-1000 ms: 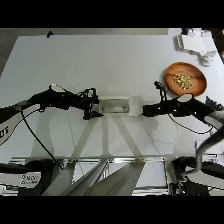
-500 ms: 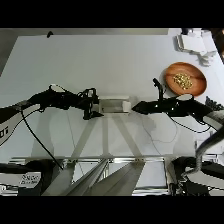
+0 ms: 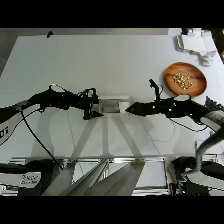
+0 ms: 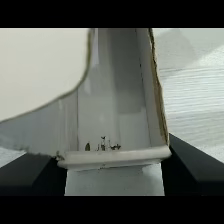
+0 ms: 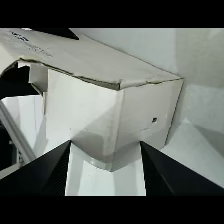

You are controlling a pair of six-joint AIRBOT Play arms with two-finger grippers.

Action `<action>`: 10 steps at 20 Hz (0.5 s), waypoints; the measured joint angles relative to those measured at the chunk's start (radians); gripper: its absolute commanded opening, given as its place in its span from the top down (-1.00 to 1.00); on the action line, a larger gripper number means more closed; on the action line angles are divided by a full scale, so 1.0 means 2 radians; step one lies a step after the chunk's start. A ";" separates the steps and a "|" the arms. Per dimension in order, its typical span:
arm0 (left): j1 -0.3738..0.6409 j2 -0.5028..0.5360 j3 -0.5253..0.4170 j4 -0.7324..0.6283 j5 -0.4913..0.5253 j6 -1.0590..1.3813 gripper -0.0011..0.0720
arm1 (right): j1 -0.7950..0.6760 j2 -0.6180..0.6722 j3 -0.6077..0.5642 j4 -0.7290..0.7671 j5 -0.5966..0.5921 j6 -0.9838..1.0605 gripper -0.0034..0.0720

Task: Fold the box and place the chain.

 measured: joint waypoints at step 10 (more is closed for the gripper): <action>0.000 0.000 0.000 -0.001 0.000 0.000 0.11 | 0.052 0.000 0.014 -0.034 -0.120 0.035 -0.36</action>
